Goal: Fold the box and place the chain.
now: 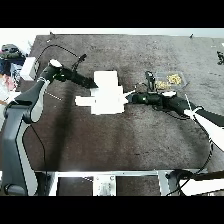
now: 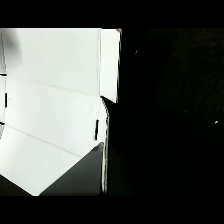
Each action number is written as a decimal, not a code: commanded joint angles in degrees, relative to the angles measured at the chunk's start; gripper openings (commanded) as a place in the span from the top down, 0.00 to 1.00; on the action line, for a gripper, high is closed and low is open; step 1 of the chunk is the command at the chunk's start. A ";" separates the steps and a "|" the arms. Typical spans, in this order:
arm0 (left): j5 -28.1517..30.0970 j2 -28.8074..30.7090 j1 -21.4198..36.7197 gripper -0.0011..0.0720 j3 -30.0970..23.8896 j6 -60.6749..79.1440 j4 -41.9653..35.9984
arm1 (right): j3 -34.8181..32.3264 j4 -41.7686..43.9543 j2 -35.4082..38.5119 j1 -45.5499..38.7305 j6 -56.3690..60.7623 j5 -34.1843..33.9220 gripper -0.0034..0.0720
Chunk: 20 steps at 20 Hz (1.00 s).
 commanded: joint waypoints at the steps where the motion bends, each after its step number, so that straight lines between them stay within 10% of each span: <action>1: -2.32 -0.02 -0.17 0.26 0.07 1.62 -1.09 | 0.00 0.07 0.02 0.00 -0.15 -0.13 0.94; 5: -5.31 -0.02 -0.17 0.52 0.07 3.63 -3.76 | 0.00 0.04 0.02 0.00 -0.15 -0.13 0.94; 8: -5.92 -0.13 -0.20 0.52 0.07 4.68 -4.39 | 0.00 0.00 0.02 0.00 -0.17 -0.13 0.94; 9: -5.86 -0.13 -0.31 0.71 0.07 4.70 -4.35 | 0.00 0.00 0.02 0.00 -0.17 -0.15 0.94; 20: -2.34 -0.13 -0.44 0.60 0.07 4.85 -4.37 | 0.00 0.02 0.02 0.02 -3.13 0.00 0.94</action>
